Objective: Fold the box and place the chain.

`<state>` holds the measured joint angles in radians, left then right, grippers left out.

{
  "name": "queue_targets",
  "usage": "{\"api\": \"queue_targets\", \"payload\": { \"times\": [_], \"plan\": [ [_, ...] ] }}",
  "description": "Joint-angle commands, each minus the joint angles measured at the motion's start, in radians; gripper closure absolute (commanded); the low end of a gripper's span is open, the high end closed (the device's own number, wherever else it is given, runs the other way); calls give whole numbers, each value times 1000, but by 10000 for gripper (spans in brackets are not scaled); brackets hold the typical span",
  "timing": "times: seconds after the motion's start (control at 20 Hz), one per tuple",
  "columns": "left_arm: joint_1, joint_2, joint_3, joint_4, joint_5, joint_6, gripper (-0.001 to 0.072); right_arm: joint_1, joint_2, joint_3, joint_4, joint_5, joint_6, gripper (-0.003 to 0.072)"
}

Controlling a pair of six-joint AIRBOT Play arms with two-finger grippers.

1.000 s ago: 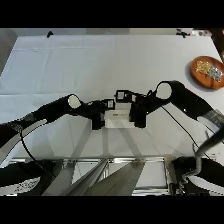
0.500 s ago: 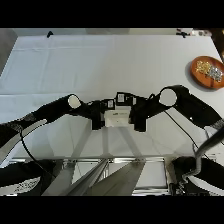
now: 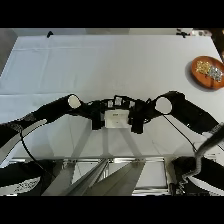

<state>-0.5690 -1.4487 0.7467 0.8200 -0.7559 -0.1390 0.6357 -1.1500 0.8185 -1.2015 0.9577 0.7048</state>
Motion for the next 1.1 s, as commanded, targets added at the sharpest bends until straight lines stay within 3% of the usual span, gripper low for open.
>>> {"api": "queue_targets", "payload": {
  "times": [0.0, 0.6, 0.8, 1.05],
  "plan": [
    [0, 1, 0, 0, 0, 0, 575, 7, 1, -1, -86, -54, 75, 414],
    [0, 1, 0, 0, 0, 0, 574, 103, 14, -6, -142, -62, -2, 406],
    [0, 1, 0, 1, 0, 0, 574, 126, 91, -80, -164, -172, 6, 406],
    [0, 1, 0, 0, 0, 0, 575, 124, 93, -107, -165, -268, 24, 408]
  ]
}}
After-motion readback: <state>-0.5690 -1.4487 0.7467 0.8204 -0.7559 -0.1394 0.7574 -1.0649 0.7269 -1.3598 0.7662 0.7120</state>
